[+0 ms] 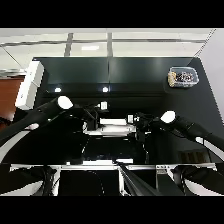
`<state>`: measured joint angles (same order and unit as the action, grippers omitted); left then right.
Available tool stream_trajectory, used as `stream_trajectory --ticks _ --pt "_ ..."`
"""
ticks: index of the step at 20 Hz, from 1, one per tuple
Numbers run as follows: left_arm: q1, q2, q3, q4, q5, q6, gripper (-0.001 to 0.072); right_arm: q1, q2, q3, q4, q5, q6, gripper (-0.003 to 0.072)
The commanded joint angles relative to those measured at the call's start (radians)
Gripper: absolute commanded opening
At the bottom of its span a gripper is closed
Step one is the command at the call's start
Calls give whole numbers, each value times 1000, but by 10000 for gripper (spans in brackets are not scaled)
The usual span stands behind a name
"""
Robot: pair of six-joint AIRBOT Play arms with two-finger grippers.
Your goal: Fold the box and place the chain.
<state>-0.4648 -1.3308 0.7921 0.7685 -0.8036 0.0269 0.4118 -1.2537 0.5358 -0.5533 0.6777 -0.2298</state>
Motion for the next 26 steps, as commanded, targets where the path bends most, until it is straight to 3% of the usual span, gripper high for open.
stream_trajectory --ticks 1,4,5,6,7,9,11,14,17,19,26 --pt "57 110 5 174 -62 -232 711 0 0 0 -4 -5 1 403" --pt "112 211 5 215 -222 -423 695 0 0 0 -4 -5 1 403" --pt "115 230 5 214 -269 -492 557 0 0 0 -4 -5 1 403" --pt "110 240 4 211 -317 -528 166 0 0 0 -4 -5 0 403" --pt "95 239 1 187 -378 -529 26 0 0 0 2 -4 1 403" --pt "45 239 -29 95 -414 -530 25 0 0 0 3 -4 1 403" --pt "-20 239 -64 0 -332 -529 26 0 0 0 3 -5 1 403" --pt "-88 238 -74 -53 -88 -537 26 0 0 0 2 -5 1 405" --pt "-95 237 -74 -92 183 -566 26 0 0 0 3 -6 1 405" --pt "-92 217 -74 -63 284 -566 26 0 0 0 3 -6 1 405" --pt "-74 47 -72 -48 269 -601 27 0 0 0 3 -5 1 405"
